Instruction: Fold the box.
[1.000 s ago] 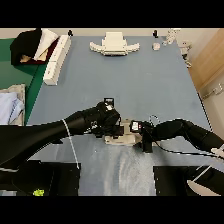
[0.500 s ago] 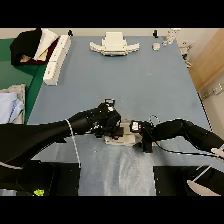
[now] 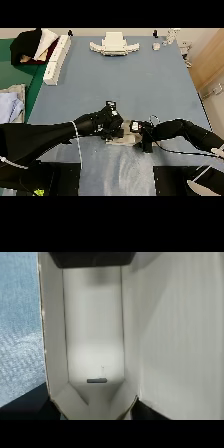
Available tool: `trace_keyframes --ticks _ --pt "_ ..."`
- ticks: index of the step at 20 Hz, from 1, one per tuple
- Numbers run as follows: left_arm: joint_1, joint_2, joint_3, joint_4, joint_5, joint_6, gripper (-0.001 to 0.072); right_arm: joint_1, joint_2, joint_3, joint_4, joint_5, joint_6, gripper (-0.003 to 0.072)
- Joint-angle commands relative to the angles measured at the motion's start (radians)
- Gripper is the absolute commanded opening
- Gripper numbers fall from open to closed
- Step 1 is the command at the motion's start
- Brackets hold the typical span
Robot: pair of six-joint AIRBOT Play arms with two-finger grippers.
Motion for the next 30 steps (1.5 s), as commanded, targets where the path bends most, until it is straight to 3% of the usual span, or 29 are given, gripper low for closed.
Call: trace_keyframes --ticks 1,4,5,6,13,14,15,16,21,23,27,30 --pt "-0.014 -0.002 0.0 0.033 0.003 -0.035 0.0018 0.0 0.0 0.001 0.0 0.001 0.0 0.0552" --pt "-0.014 -0.002 0.0 0.027 -0.002 -0.034 0.0051 0.0 0.0 0.001 0.0 0.001 0.0 0.0552" --pt "-0.014 -0.002 0.0 0.026 -0.002 -0.035 0.0327 0.0 0.0 0.001 0.0 0.001 0.0 0.0552" --pt "-0.014 -0.002 0.0 0.026 -0.004 -0.045 0.0481 0.0 0.0 0.001 0.0 0.001 0.0 0.0552" --pt "-0.013 -0.002 0.0 0.029 -0.004 -0.051 0.0476 0.0 0.0 0.001 0.0 0.001 0.0 0.0552" --pt "-0.013 -0.002 0.0 0.032 -0.003 -0.051 0.0392 0.0 0.0 0.001 0.0 0.001 0.0 0.0552" --pt "-0.013 -0.002 0.0 0.032 -0.003 -0.051 0.0165 0.0 0.0 0.001 0.0 0.001 0.0 0.0552" --pt "-0.013 -0.002 0.0 0.032 -0.003 -0.05 0.0014 0.0 0.0 0.001 0.0 0.001 0.0 0.0552" --pt "-0.014 -0.002 0.0 0.031 -0.003 -0.05 0.0023 0.0 0.0 0.001 0.0 0.001 0.0 0.0552" --pt "-0.013 -0.002 0.0 0.031 -0.003 -0.052 0.0461 0.0 0.0 0.001 0.0 0.001 0.0 0.0552" --pt "-0.013 0.045 0.0 0.03 -0.011 -0.027 0.048 0.0 0.0 0.001 0.0 0.001 0.0 0.0552" --pt "-0.013 0.182 0.0 0.026 -0.112 0.03 0.048 0.0 0.0 0.001 0.0 0.001 0.0 0.0552"
